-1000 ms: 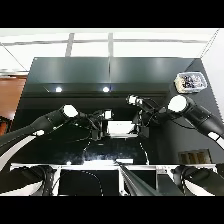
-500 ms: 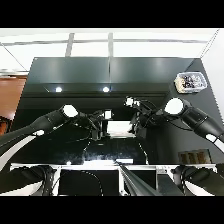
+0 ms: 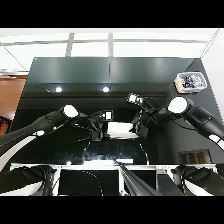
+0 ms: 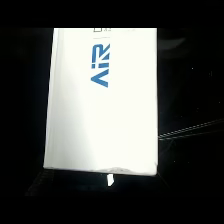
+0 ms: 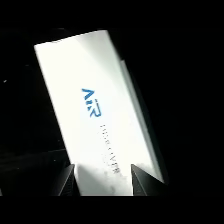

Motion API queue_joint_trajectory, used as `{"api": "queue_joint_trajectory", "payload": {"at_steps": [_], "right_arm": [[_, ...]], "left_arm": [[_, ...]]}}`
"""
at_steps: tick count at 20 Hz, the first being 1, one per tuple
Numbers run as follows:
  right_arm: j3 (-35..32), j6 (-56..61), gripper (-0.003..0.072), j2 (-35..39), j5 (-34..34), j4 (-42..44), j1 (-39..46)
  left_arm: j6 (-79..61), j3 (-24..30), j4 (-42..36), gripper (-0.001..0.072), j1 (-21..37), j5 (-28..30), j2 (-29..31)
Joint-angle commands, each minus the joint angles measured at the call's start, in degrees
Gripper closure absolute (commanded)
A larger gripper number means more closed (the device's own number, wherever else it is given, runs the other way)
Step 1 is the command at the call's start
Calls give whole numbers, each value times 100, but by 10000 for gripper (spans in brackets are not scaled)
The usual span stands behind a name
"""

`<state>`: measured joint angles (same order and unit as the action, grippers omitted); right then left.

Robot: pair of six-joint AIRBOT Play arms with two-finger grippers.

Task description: Fold the box and place the chain.

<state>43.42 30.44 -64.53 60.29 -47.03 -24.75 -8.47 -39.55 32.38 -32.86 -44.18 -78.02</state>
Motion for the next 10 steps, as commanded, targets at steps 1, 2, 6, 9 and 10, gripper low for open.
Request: {"api": "queue_joint_trajectory", "payload": {"at_steps": [1,2,6,9,10], "right_arm": [[-68,83,277,33,105,-13,-92],[-63,83,415,35,76,13,-136],[50,433,446,96,120,570,63],[129,1464,674,223,664,966,605],[17,2068,674,219,850,1086,772]], "left_arm": [[11,-2,-4,217,0,31,-2],[11,-2,-4,217,0,31,-2],[11,-2,-2,217,0,46,-2],[11,-2,-2,217,0,55,-2],[11,-2,-2,217,0,50,0]]}}
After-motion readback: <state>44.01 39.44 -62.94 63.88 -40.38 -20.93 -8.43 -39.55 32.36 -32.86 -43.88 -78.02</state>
